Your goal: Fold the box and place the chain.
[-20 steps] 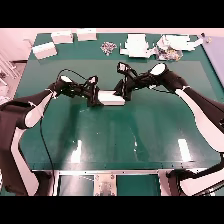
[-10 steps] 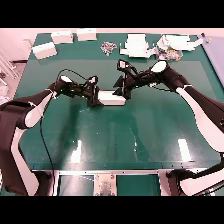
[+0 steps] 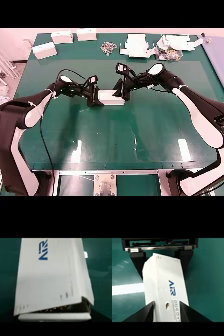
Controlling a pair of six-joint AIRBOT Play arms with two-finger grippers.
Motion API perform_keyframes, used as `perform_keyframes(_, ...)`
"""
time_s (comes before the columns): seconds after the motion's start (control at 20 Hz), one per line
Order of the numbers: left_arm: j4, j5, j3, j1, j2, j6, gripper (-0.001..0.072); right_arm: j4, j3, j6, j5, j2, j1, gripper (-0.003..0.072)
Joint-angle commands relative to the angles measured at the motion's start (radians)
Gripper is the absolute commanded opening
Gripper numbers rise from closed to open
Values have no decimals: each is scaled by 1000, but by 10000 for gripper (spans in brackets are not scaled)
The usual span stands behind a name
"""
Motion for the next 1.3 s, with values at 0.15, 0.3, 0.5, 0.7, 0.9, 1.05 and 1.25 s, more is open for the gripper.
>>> perform_keyframes(0.15, 1, -5, 0, -2, 0, 3, 629, 3, 43, 0, -22, -3, 0, 290)
perform_keyframes(0.3, 1, -4, 0, -2, 0, 3, 630, 2, 42, 2, 21, -4, 0, 289)
perform_keyframes(0.5, 1, -4, 0, -2, 0, 3, 630, 2, 42, 2, 53, -4, 0, 287)
perform_keyframes(0.7, 1, -4, 0, -2, 0, 3, 630, 2, 41, 2, 52, -7, 0, 296)
perform_keyframes(0.9, 1, -4, 0, -2, 0, 3, 630, 1, 40, 2, 35, -16, 0, 295)
perform_keyframes(1.05, 1, -4, 0, -2, 0, 3, 630, -1, 28, 2, 3, -19, 0, 295)
perform_keyframes(1.25, 1, -4, 0, -2, 0, 3, 630, 0, 24, 3, 2, -19, 0, 292)
